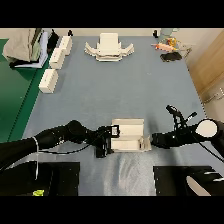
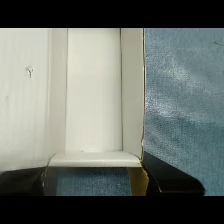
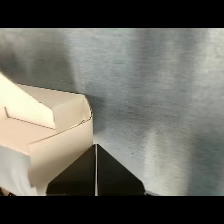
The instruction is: Fold the box.
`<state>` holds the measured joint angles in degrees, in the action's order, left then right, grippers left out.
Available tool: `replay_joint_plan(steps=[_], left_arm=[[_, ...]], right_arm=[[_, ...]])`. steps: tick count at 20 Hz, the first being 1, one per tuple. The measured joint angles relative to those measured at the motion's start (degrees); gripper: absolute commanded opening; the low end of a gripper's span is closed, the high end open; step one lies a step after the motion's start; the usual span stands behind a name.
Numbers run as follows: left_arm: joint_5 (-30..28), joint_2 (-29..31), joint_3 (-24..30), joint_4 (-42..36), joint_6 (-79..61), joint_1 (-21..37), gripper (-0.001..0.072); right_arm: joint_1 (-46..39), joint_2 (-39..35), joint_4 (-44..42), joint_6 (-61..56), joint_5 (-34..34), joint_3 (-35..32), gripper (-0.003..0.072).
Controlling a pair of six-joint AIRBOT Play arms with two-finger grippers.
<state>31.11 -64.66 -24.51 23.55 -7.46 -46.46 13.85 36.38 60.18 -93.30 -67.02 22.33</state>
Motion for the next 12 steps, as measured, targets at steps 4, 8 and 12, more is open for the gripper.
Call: replay_joint_plan(steps=[4, 8, 12], left_arm=[[0.0, 0.0, 0.0, 0.0, 0.0, 0.0, 0.0431], [0.0, 0.0, 0.0, 0.0, 0.0, 0.0, 0.0431], [0.0, 0.0, 0.0, 0.0, 0.0, 0.0, 0.0431]], right_arm=[[0.0, -0.8, -1.9, 0.8, 0.0, 0.0, 0.0384], [0.1, -1.0, -2.9, 0.9, 0.3, 0.0, 0.0385], [0.2, -0.9, -5.9, 3.1, 1.4, -0.1, 0.0384]])
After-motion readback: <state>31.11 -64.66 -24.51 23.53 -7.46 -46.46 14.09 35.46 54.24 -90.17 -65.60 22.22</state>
